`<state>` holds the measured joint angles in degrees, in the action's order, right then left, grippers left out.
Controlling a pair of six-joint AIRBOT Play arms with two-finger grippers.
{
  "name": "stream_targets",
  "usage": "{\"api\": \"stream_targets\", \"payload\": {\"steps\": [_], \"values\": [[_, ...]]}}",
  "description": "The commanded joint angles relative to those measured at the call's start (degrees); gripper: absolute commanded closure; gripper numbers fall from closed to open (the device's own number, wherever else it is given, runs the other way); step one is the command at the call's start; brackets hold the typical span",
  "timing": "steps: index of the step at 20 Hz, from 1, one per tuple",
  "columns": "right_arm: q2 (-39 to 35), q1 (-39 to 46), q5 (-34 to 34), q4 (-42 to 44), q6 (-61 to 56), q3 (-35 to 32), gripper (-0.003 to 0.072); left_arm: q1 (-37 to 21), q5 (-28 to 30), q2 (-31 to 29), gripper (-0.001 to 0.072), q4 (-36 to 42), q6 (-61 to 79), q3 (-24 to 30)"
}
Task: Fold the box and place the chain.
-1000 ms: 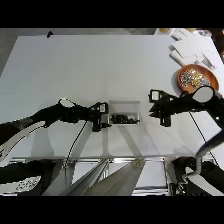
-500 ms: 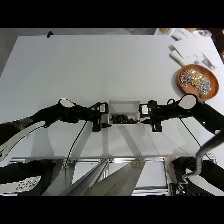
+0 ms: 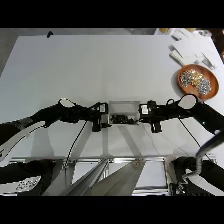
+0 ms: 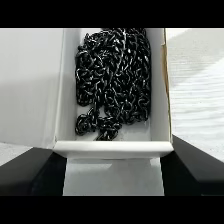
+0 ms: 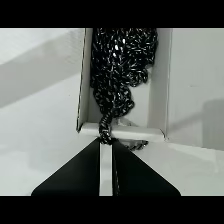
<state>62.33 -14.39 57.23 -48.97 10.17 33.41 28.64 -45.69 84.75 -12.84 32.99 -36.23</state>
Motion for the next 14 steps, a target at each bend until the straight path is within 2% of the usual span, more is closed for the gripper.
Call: {"api": "stream_targets", "payload": {"steps": [1, 4, 6, 10, 14], "values": [[-1.14, 0.0, 0.15, -4.26, -3.67, 0.0, 0.067, 0.02, 0.02, 0.04, 0.056, 0.0, 0.0, 0.02], [-3.65, 0.0, 0.31, -10.05, -10.69, 0.35, 0.067, 0.02, 0.02, 0.04, 0.056, 0.0, 0.0, 0.02], [-6.6, 0.0, 0.87, -11.04, -16.0, 1.99, 0.067, 0.02, 0.02, 0.04, 0.056, 0.0, 0.0, 0.02], [-8.74, -0.81, 6.29, -8.52, -26.86, 11.65, 0.067, 0.02, 0.02, 0.04, 0.056, 0.0, 0.0, 0.02], [-8.37, -6.71, 5.38, -5.62, -35.95, 19.85, 0.067, 0.02, 0.02, 0.04, 0.056, 0.0, 0.0, 0.02]]}}
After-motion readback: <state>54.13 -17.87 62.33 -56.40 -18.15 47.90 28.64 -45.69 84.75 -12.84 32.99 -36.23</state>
